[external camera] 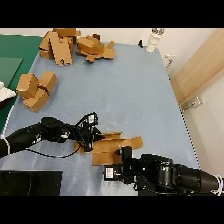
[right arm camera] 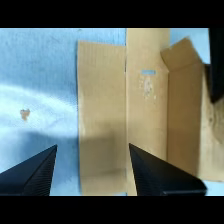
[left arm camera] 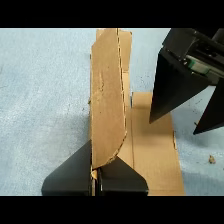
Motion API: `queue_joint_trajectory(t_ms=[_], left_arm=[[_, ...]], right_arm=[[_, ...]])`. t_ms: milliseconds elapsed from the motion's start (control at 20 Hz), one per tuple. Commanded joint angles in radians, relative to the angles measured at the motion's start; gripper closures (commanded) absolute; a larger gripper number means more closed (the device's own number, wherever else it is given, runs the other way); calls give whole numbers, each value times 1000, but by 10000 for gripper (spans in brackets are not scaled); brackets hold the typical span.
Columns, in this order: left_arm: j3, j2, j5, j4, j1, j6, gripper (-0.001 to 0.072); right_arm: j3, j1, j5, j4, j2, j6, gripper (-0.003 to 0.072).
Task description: Fold the box.
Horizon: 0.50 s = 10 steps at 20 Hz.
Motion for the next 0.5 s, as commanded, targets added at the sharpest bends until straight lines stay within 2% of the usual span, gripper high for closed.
queue_joint_trajectory(t_ms=[0,150,300,400,450], left_arm=[[0,0,2,1,1,0,694],[0,0,1,4,1,0,694],[0,0,0,8,1,0,694],[0,0,1,8,1,0,694],[1,0,1,11,1,0,694]], right_arm=[[43,19,127,-77,-3,20,-27],[108,90,203,-139,-5,119,-24],[114,217,325,-249,-29,343,-23],[114,315,409,-252,-66,474,-22],[113,368,415,-266,-94,546,-21]])
